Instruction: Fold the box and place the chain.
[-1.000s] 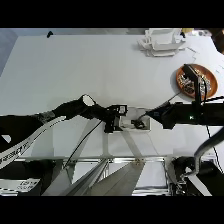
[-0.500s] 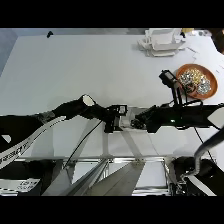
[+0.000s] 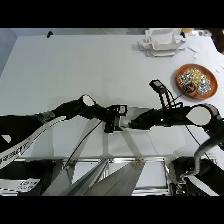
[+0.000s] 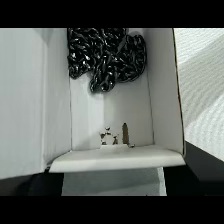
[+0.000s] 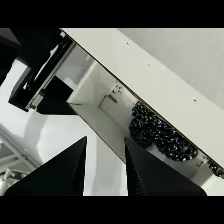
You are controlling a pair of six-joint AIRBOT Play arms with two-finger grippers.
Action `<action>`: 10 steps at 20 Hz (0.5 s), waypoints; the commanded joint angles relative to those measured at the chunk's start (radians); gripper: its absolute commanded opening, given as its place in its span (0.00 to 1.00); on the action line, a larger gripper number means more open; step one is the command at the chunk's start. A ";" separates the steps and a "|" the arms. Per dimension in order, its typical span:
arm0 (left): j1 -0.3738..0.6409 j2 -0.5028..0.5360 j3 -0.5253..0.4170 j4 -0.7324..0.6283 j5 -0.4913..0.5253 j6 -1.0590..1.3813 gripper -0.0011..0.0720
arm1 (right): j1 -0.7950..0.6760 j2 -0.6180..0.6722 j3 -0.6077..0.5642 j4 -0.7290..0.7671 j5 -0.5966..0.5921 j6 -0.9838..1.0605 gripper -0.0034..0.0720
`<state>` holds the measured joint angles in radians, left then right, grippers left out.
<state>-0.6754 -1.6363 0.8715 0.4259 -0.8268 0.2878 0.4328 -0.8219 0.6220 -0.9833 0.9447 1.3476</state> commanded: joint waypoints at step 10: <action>0.001 0.000 0.001 0.000 0.000 0.000 0.03 | -0.184 -0.074 0.287 -0.561 0.090 0.216 0.30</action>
<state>-0.6754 -1.6363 0.8715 0.4263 -0.8268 0.2874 0.3305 -0.8516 0.8925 -1.4220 1.0027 1.5043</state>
